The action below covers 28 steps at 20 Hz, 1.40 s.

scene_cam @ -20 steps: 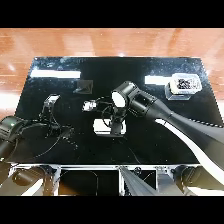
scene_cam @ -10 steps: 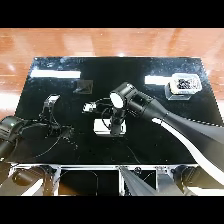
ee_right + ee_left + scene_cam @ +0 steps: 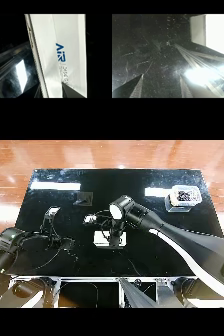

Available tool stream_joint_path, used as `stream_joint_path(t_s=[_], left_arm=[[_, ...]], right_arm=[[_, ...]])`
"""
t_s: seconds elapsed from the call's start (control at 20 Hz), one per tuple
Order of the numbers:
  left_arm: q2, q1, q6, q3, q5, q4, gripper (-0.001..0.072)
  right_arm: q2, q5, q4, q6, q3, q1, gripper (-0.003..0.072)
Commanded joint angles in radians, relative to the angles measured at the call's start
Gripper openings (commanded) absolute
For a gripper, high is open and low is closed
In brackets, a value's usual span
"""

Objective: Fold the box and place the chain.

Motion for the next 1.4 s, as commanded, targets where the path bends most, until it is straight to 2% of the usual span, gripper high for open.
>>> stream_joint_path(t_s=[0.0,0.3,0.6,0.7,0.85,1.0,1.15,1.2,1.25,1.3,1.35], left_arm=[[-0.001,0.000,0.000,-0.001,-0.002,-0.001,0.0560],[-0.001,0.000,0.000,-0.001,-0.002,-0.004,0.0560],[-0.001,0.000,0.000,-0.001,-0.002,-0.005,0.0560],[-0.001,0.000,0.002,-0.001,-0.002,-0.008,0.0559],[-0.001,0.000,0.073,0.000,-0.034,-0.018,0.0560],[-0.051,0.001,0.243,0.040,-0.047,-0.116,0.0561],[-0.221,0.001,0.472,0.191,-0.011,-0.176,0.0562],[-0.294,0.000,0.596,0.268,0.039,-0.209,0.0576],[-0.355,-0.013,0.763,0.338,0.112,-0.237,0.0580],[-0.403,-0.039,0.904,0.400,0.182,-0.227,0.0586],[-0.440,-0.077,1.007,0.449,0.197,-0.192,0.0644]], right_arm=[[-0.005,-0.002,0.004,0.015,0.000,0.001,0.0360],[0.023,0.005,0.003,0.050,0.001,0.000,0.0360],[0.119,0.006,0.000,0.080,0.001,-0.016,0.0359],[0.163,0.027,0.002,0.151,0.001,-0.055,0.0360],[0.226,0.097,0.074,0.285,-0.023,-0.201,0.0360],[0.360,0.101,0.137,0.429,-0.223,-0.390,0.0360],[0.552,0.076,0.137,0.459,-0.501,-0.552,0.0362],[0.605,0.057,0.137,0.460,-0.572,-0.595,0.0462],[0.653,0.030,0.142,0.459,-0.634,-0.631,0.0718],[0.689,0.014,0.148,0.441,-0.676,-0.645,0.0720],[0.710,0.010,0.144,0.436,-0.699,-0.647,0.0720]])
